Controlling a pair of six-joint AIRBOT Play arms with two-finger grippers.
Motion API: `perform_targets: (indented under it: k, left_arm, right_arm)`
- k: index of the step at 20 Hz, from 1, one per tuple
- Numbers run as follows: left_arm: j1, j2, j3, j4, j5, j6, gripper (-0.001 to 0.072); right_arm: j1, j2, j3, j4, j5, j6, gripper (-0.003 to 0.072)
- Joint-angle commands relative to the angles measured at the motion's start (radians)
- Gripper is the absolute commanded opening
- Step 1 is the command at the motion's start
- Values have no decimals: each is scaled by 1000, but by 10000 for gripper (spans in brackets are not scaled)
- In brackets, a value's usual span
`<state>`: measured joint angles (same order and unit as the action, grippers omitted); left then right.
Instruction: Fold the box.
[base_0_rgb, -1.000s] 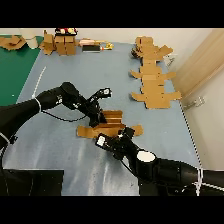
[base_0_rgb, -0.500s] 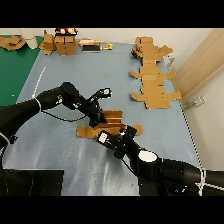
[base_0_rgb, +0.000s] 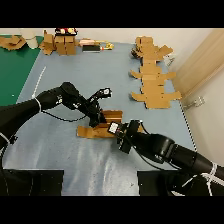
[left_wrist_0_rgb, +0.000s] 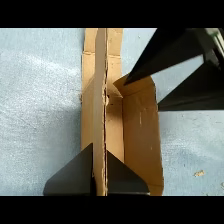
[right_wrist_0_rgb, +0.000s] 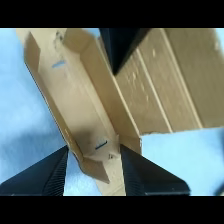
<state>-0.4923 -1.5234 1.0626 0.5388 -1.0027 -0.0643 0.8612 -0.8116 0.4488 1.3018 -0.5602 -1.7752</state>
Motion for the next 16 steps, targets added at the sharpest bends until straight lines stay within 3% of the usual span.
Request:
perform_targets:
  k: [1, 3, 7, 14, 16]
  left_arm:
    - [-1, 0, 0, 0, 0, 0, 14]
    - [-1, -1, 0, 0, 0, 0, 14]
    - [-1, -1, 0, 0, 0, 0, 14]
    - [-1, 0, 0, 0, 0, 0, 14]
    - [-1, 0, 0, 0, 0, 0, 14]
  right_arm:
    - [-220, 36, -6, 567, 23, -669, 514]
    - [-336, 34, -4, 780, -37, -896, 514]
    - [-469, 15, -3, 975, -122, -1118, 514]
    - [-476, -106, 74, 991, -162, -1209, 513]
    - [-481, -115, 95, 968, -185, -1075, 513]
